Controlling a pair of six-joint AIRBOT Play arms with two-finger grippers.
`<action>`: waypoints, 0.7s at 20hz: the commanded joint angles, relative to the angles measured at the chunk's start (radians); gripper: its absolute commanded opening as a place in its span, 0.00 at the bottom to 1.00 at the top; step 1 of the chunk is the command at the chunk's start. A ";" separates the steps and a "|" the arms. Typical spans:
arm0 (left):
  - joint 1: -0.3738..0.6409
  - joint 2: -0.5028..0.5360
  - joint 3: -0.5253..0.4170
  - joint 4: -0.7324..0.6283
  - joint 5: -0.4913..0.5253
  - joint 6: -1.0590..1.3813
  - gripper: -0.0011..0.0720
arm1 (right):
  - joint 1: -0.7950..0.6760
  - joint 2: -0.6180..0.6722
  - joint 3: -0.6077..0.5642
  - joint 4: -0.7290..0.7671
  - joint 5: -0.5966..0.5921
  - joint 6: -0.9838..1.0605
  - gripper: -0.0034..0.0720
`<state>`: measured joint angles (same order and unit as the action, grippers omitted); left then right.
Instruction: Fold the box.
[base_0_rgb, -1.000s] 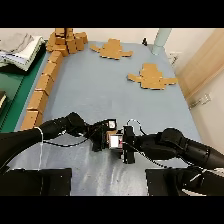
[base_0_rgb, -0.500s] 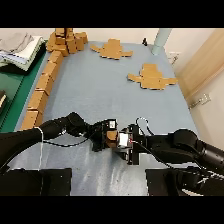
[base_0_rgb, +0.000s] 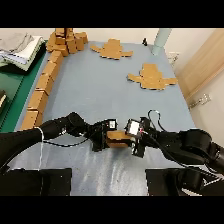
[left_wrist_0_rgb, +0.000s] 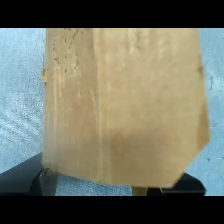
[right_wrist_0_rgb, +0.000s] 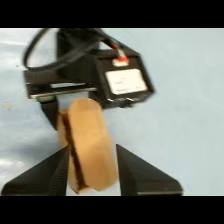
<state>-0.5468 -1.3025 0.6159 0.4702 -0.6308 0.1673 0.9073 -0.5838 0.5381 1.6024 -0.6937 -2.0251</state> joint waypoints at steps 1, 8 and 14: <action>0.000 0.000 -0.001 0.000 0.000 0.000 0.83 | -0.053 0.006 0.001 -0.149 0.050 0.099 0.58; 0.000 0.000 -0.001 0.001 0.000 0.000 0.83 | -0.047 -0.192 0.001 -0.090 0.118 -0.010 0.58; 0.000 0.000 -0.001 0.001 0.000 0.000 0.83 | 0.055 -0.219 -0.002 0.015 0.115 -0.131 0.58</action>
<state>-0.5468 -1.3025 0.6159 0.4706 -0.6312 0.1669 0.9241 -0.7853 0.5381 1.5784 -0.5819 -2.1044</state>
